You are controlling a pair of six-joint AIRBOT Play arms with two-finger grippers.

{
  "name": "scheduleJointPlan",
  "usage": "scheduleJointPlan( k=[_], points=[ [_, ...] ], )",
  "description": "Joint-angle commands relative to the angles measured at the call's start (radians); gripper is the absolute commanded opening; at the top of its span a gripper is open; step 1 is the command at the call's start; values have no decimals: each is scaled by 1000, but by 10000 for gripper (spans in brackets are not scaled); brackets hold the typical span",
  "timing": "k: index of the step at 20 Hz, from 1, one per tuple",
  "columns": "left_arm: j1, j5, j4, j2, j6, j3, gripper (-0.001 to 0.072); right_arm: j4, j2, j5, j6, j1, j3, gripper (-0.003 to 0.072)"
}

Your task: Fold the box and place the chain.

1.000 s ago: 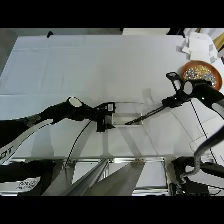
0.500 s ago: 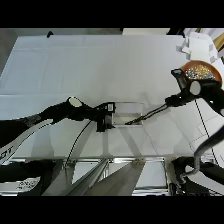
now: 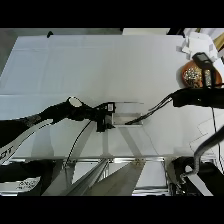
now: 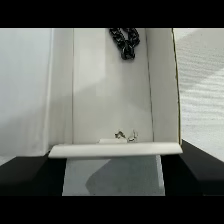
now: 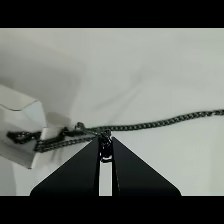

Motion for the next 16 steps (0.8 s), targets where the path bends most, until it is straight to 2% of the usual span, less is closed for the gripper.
scheduleJointPlan(
  k=[1, 4, 7, 9, 12, 16],
  points=[
    [0, 0, 0, 1, 0, -1, 204, 103, 141, 50, -38, 0, 1, 18],
    [0, 0, 0, 1, 0, -1, 204, 256, 192, 77, -84, 0, 1, 18],
    [0, 0, 0, 1, 0, -1, 204, 491, 185, 91, -202, 0, 1, 18],
    [0, 0, 0, 1, 0, -1, 204, 581, 166, 94, -247, 0, 1, 18],
    [0, 0, 0, 1, 0, -1, 204, 621, 111, 119, -270, 38, 1, 18],
    [0, 0, 0, 1, 0, -1, 204, 608, -24, 100, -324, 208, 1, 18]
  ],
)
